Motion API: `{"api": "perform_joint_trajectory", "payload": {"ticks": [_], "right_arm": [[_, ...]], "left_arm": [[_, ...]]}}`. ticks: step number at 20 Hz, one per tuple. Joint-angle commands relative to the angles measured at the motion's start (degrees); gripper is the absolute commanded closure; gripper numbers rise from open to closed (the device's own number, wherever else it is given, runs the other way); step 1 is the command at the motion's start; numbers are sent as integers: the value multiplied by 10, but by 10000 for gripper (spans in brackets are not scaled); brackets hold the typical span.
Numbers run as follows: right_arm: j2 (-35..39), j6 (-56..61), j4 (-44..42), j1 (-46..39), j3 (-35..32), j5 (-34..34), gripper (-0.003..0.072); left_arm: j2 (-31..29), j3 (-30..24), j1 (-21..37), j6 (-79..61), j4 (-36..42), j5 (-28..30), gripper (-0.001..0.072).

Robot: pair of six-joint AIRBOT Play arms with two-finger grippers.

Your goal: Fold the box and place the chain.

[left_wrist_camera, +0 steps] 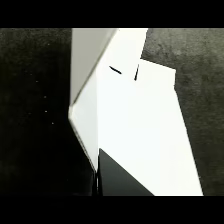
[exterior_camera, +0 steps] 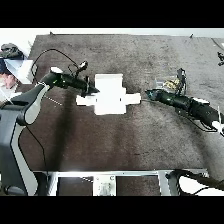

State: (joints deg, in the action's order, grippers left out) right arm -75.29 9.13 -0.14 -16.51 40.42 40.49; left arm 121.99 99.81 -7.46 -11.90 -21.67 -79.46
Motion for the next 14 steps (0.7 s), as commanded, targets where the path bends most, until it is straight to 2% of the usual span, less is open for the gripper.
{"api": "perform_joint_trajectory", "payload": {"ticks": [1,9,14], "right_arm": [[0,-1,3,7,0,0,418],[0,-27,8,48,0,-35,418],[0,-32,23,48,0,-32,417]], "left_arm": [[-2,-30,2,-91,7,45,703],[0,-35,1,-137,-36,66,700],[0,-35,1,-142,-44,69,699]]}}
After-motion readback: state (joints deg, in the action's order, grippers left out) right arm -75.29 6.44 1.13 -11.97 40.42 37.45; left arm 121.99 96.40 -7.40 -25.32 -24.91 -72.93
